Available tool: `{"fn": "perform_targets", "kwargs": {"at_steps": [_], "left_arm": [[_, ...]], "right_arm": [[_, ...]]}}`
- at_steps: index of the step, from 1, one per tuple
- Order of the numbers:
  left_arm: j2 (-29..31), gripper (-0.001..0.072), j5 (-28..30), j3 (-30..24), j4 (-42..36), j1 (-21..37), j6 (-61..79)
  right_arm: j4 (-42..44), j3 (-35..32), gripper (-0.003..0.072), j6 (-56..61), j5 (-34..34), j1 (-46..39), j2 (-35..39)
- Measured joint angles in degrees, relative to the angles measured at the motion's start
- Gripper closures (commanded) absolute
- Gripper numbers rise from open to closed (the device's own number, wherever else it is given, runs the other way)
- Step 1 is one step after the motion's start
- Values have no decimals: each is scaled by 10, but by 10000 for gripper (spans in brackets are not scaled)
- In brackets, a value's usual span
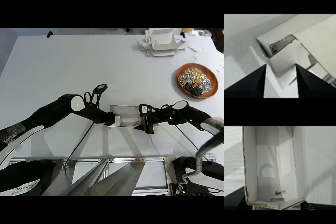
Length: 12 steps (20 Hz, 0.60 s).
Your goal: Fold the box and place the chain.
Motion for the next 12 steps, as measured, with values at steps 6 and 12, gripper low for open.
{"fn": "perform_targets", "kwargs": {"at_steps": [6, 12], "left_arm": [[-52, 302, -46, 71, 83, -41, -133], [-108, 326, -127, 148, 161, -73, -257]], "right_arm": [[0, 0, 286, 0, 0, 0, 0], [0, 0, 286, 0, 0, 0, 0]]}}
